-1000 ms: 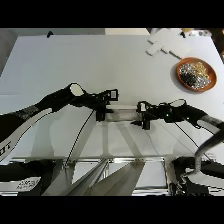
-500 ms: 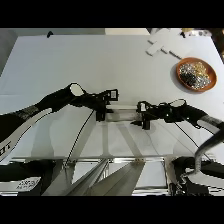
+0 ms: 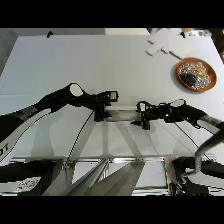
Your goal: Fold the box and place the chain.
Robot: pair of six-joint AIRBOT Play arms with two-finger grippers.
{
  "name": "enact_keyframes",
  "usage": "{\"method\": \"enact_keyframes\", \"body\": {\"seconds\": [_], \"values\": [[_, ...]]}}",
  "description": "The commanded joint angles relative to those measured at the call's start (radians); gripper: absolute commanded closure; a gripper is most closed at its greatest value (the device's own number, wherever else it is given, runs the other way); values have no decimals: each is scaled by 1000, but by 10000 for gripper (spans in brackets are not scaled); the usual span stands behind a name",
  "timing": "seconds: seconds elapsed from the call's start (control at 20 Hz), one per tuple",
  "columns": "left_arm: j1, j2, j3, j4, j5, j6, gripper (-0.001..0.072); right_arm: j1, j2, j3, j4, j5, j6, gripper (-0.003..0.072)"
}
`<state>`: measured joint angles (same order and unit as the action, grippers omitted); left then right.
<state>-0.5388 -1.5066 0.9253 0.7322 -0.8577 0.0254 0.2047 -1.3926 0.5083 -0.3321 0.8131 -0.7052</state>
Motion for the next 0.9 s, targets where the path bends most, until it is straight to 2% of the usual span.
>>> {"method": "enact_keyframes", "body": {"seconds": [0.0,0.15,0.2,0.3,0.4,0.5,0.6,0.75,0.85], "values": [[3,60,1,103,-8,-32,246,0,0,0,-1,3,0,227],[3,167,1,262,-64,-192,243,0,0,0,-1,3,0,227],[3,211,1,323,-116,-279,276,0,0,0,-1,3,0,227],[1,307,1,401,-181,-399,541,0,0,0,-1,4,0,227],[-1,381,1,346,-243,-477,687,0,0,0,-2,6,0,227],[-26,395,1,267,-321,-482,701,0,0,0,-2,6,0,227],[-68,368,0,199,-333,-478,702,0,0,0,-2,6,0,227],[-133,284,0,132,-214,-478,702,0,0,0,-2,6,0,227],[-146,211,1,92,-84,-486,704,0,0,0,-2,6,0,227]]}}
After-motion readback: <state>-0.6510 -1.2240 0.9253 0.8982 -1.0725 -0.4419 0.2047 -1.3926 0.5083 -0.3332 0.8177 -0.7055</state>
